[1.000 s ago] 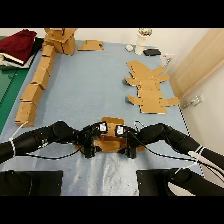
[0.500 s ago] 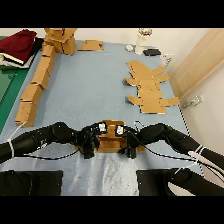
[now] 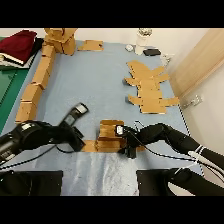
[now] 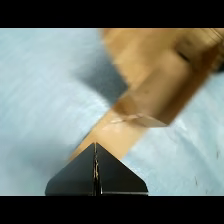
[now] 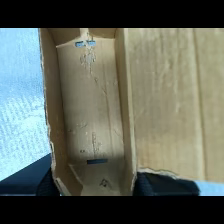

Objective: Fold the box.

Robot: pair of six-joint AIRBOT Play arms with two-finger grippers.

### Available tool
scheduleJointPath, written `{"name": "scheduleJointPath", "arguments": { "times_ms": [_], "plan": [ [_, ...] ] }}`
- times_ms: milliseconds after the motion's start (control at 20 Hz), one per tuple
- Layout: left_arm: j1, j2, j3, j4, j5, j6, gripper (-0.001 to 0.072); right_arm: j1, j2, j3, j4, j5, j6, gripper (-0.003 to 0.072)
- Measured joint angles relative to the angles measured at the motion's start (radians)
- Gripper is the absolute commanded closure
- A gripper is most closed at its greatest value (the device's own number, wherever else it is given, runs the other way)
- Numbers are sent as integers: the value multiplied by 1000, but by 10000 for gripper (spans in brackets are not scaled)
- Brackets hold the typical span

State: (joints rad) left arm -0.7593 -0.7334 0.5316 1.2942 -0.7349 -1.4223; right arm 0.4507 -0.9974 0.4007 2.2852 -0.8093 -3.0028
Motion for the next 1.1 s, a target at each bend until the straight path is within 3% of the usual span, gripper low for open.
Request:
{"name": "scheduleJointPath", "arguments": {
  "times_ms": [200,450,750,1100],
  "plan": [
    [131,53,-22,82,-156,-389,698,0,0,0,0,0,0,178],
    [293,-13,-69,-98,-211,-350,698,0,0,0,0,0,0,179],
    [230,-170,-92,-310,-103,-218,698,0,0,0,0,0,0,179],
    [169,-215,-95,-500,-21,-76,698,0,0,0,0,0,0,178]
  ]
}}
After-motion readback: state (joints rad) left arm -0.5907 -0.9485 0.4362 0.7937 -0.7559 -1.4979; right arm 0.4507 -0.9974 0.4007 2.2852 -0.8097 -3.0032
